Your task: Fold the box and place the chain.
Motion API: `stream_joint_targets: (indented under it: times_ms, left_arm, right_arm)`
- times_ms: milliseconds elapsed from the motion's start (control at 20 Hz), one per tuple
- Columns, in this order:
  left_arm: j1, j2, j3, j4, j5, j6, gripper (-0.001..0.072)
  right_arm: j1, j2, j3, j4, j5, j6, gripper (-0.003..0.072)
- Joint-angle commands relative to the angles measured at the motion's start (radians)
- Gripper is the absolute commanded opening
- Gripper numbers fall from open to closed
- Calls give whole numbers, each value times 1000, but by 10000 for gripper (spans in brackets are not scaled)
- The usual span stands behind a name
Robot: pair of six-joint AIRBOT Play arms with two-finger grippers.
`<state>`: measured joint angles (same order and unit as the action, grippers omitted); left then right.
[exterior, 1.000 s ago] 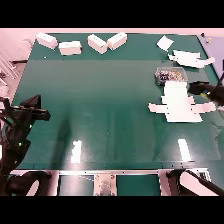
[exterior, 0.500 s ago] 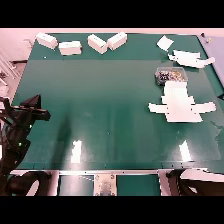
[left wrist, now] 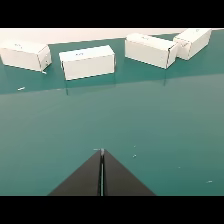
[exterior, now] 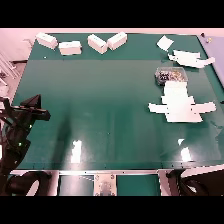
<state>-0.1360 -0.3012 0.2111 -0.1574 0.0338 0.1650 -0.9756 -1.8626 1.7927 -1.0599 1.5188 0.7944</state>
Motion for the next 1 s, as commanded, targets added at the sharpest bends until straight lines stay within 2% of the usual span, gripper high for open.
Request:
stream_joint_targets:
  times_ms: [0,150,500,650,750,950]
  left_arm:
    - [0,1,0,0,0,0,25]
    - [0,1,0,0,0,0,25]
    - [0,1,0,0,0,0,25]
    - [0,1,0,0,0,0,25]
    - [0,1,0,0,0,0,25]
    - [0,1,0,0,0,0,25]
  right_arm:
    - [-3,-104,83,49,27,-49,524]
    - [0,-146,91,119,27,-82,516]
    - [33,-254,92,126,99,-85,496]
    - [45,-257,92,133,112,-93,493]
    - [51,-258,92,137,125,-100,446]
    - [70,-258,91,144,149,-99,427]
